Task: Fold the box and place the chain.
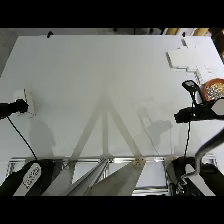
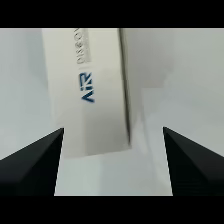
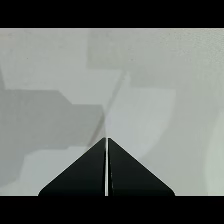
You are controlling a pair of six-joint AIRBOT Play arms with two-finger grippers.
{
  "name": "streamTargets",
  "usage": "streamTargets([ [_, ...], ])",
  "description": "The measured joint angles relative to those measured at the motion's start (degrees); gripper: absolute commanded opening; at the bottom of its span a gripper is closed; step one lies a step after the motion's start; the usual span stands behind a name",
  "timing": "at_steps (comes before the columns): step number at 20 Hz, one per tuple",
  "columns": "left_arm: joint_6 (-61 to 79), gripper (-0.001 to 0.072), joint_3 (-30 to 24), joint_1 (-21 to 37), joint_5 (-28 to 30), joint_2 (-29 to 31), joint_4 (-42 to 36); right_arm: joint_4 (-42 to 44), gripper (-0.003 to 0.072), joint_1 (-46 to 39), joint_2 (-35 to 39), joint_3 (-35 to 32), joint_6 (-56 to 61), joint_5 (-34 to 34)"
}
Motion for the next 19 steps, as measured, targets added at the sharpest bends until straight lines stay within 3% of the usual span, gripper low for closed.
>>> streamTargets([
  [8, -3.0, 0.0697, 0.0, -10.4, -5.4, 7.9, 0.2, 0.0, 0.0018, 0.0, 0.0, 0.0, 0.0, 0.0],
  [19, -4.9, 0.0696, 0.0, -12.3, -6.0, 8.9, 0.2, 0.0, 0.0018, 0.0, 0.0, 0.0, 0.0, 0.0],
])
